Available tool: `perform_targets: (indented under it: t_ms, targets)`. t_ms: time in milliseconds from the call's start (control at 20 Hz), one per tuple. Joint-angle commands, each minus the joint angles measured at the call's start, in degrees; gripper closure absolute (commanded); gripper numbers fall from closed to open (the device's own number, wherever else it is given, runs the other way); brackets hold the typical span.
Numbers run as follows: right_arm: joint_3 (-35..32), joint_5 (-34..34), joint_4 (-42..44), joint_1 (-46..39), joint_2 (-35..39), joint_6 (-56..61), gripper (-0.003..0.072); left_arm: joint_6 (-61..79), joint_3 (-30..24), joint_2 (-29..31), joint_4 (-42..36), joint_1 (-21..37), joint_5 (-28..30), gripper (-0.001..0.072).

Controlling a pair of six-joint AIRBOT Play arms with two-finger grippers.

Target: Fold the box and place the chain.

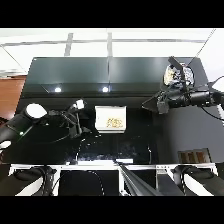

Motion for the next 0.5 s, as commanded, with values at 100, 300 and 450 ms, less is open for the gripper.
perform_targets:
  t_ms: [100,300,450]
  targets:
    - [-0.02,-0.66,0.04,0.0,0.04,1.73,0.0409,10.95,0.13,-7.8,-1.79,-1.77,5.64,0.0]
    - [-0.02,-1.36,0.04,0.04,0.04,2.27,0.0409,16.57,0.15,-8.94,-6.93,-1.81,6.16,0.0003]
    - [-0.02,-1.38,0.04,0.04,0.04,2.27,0.0409,18.47,0.2,-9.53,-9.46,-1.95,6.03,0.0005]
